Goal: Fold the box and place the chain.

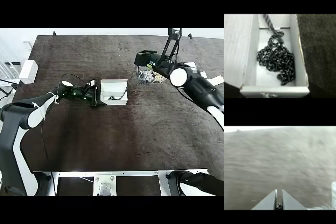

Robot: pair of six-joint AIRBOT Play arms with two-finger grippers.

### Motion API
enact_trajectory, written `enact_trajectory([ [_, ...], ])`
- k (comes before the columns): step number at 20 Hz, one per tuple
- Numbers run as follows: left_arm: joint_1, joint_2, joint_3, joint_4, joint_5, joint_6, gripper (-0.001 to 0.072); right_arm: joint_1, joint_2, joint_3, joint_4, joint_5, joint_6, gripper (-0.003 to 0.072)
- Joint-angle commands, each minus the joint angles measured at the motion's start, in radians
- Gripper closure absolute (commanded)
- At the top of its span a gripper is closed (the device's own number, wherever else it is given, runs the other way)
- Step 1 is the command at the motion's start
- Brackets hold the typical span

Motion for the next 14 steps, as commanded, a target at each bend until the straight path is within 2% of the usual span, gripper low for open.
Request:
enact_trajectory([
  [1,0.0,0.001,0.0,0.0,0.001,0.0,0.043,0.118,0.112,-0.012,-0.027,0.015,0.015,0.0675],
  [6,0.0,0.001,0.0,0.0,0.0,0.0,0.043,0.27,0.089,-0.013,-0.028,0.006,0.09,0.0675],
  [11,0.0,0.001,0.0,0.0,0.001,0.0,0.043,0.282,0.044,-0.014,-0.023,0.008,0.12,0.0674],
  [14,0.0,0.001,0.0,0.0,0.001,0.0,0.043,0.272,0.045,-0.024,-0.087,0.041,0.121,0.0675],
])
